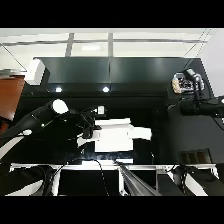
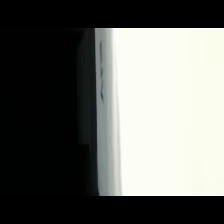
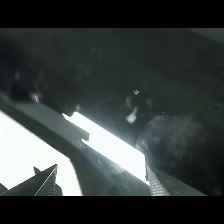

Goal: Fold the box and place the chain.

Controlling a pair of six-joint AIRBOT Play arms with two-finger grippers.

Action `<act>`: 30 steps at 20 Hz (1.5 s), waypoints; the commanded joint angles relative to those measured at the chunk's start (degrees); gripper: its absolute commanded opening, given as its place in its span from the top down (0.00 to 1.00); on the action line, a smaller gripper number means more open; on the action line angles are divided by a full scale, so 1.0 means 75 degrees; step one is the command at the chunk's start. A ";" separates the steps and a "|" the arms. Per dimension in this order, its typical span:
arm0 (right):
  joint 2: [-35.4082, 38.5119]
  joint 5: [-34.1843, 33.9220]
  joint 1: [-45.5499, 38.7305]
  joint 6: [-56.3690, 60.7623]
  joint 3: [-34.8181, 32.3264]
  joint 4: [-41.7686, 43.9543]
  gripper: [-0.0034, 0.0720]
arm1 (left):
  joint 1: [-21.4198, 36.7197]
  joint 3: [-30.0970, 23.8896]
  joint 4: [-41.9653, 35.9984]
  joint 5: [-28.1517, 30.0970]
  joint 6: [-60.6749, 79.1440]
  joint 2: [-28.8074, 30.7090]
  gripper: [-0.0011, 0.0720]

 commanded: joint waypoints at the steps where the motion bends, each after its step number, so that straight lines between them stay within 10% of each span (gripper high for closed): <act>1: 0.0003 -0.0490 0.0694 -0.0868 -0.0274 -0.1186 0.13 | -0.0154 -0.0067 0.0125 0.0530 0.0513 -0.0076 0.95; 30: -0.0006 -0.1512 0.2451 -0.1241 -0.1314 -0.0810 0.13 | -0.0277 -0.0073 0.0012 0.0621 0.0379 -0.1017 0.95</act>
